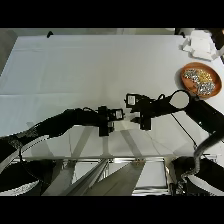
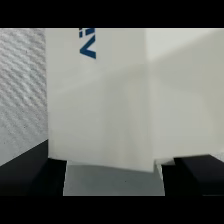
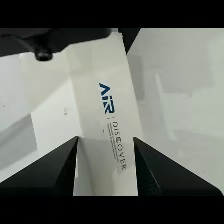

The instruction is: Fold the box and place the chain.

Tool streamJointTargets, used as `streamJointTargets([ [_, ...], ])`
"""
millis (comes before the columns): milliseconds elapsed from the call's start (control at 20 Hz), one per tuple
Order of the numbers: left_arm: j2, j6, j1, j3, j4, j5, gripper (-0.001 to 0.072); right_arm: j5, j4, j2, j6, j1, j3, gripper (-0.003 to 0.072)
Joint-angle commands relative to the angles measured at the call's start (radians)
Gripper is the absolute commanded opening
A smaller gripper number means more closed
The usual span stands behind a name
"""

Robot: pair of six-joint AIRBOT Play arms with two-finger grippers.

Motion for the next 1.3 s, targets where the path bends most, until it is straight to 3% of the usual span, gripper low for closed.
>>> streamJointTargets([
  [0,0.000,0.001,0.000,0.000,0.000,0.004,0.0135,0.019,0.010,-0.001,-0.021,0.027,-0.008,0.0335],
  [150,0.000,0.001,0.000,0.000,0.000,0.004,0.0136,-0.024,0.005,-0.001,-0.018,0.034,-0.029,0.0334],
  [800,0.000,0.001,0.000,0.000,0.000,0.004,0.0135,-0.002,0.043,-0.009,0.030,0.034,-0.031,0.0333],
  [1050,0.000,0.001,0.000,0.000,0.000,0.004,0.0136,0.011,0.044,-0.010,0.030,0.034,-0.052,0.0316],
  [1250,0.000,0.001,0.000,0.000,0.001,0.004,0.0135,-0.040,0.041,-0.009,0.031,0.034,-0.053,0.0259],
])
